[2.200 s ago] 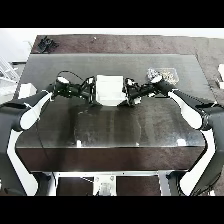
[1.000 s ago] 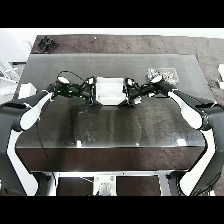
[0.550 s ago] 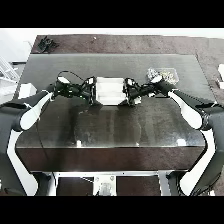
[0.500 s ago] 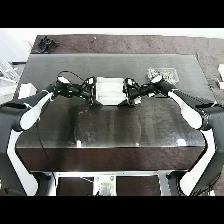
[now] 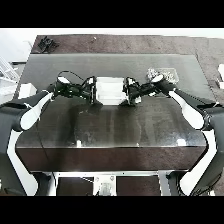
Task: Fold the box and place the chain.
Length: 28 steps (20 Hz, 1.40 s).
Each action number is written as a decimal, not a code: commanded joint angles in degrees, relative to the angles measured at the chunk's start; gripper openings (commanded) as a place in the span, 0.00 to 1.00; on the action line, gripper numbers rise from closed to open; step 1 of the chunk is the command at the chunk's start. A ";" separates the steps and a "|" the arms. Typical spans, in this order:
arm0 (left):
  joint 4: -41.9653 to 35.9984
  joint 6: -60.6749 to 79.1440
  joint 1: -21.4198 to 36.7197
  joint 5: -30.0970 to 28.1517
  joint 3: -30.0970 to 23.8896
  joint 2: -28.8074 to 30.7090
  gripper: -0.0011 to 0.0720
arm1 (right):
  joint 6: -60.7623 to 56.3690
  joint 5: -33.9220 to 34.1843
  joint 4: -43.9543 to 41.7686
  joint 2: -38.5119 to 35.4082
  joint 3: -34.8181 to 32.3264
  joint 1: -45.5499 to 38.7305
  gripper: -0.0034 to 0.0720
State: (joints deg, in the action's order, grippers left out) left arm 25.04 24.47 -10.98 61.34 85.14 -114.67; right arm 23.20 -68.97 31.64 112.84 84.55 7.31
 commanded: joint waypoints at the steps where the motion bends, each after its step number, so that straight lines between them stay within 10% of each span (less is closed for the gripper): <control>1: 0.46 0.04 0.07 0.24 0.02 0.00 0.75 | -0.04 0.28 2.54 -1.44 0.07 -1.70 1.00; 10: 2.21 0.00 0.07 0.87 0.02 0.00 0.75 | -6.47 -4.61 3.98 -9.53 0.04 -9.60 1.00; 11: 2.21 -0.02 0.07 0.90 0.02 0.00 0.75 | -6.99 -5.77 3.85 -10.88 0.04 -9.60 0.90; 14: 2.21 -0.04 0.07 1.07 0.04 0.00 0.75 | -6.97 -10.45 0.28 -13.09 0.04 -8.61 0.04; 28: 2.19 -0.02 0.07 1.07 0.04 0.00 0.75 | -10.45 11.80 -5.40 -6.69 1.46 2.38 0.04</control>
State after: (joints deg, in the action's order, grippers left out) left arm 27.22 24.43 -10.87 62.43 85.19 -114.63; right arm 13.23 -61.52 25.23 104.14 85.12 9.13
